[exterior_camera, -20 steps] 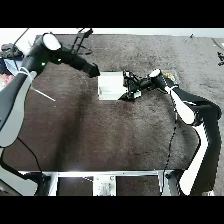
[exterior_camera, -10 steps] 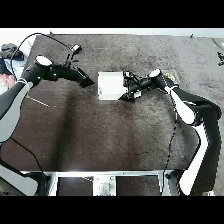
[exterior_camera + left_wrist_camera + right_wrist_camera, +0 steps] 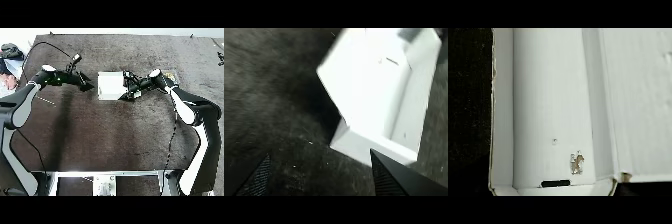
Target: Fold the box and place the chain.
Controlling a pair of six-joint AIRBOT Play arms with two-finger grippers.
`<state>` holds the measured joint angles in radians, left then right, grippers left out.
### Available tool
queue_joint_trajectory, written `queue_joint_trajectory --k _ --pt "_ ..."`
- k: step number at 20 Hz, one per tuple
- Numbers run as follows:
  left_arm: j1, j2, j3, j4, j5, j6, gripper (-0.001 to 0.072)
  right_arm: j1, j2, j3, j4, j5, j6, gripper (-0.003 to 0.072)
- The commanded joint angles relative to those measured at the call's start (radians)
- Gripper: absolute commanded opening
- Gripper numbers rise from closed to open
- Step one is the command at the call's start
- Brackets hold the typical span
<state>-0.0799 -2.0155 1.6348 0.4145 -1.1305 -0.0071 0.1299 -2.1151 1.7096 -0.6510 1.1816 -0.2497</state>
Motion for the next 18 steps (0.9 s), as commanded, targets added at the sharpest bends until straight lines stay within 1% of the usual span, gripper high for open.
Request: queue_joint_trajectory --k 1,2,3,4,9,14,18 --pt "0.021 -0.067 0.026 -0.028 -0.106 0.231 0.0664 0.000 0.000 0.000 0.000 0.000 0.000 0.0408" --pt "0.014 -0.072 0.025 -0.028 -0.157 0.300 0.0720 0.000 0.000 0.000 0.000 0.000 0.000 0.0408" --pt "0.005 -0.078 0.025 -0.025 -0.205 0.358 0.0720 0.000 0.000 0.000 0.000 0.000 0.000 0.0408" --pt "-0.001 -0.082 0.025 -0.013 -0.220 0.367 0.0720 0.000 0.000 0.000 0.000 0.000 0.000 0.0408" --pt "-0.007 -0.104 0.025 -0.013 -0.189 0.402 0.0720 0.000 0.000 0.000 0.000 0.000 0.000 0.0408" --pt "-0.007 -0.122 0.025 -0.116 -0.185 0.488 0.0720 0.000 0.000 0.000 0.000 0.000 0.000 0.0408" --pt "-0.024 -0.137 0.025 -0.106 -0.183 0.489 0.0720 0.000 0.000 0.000 0.000 0.000 0.000 0.0408"
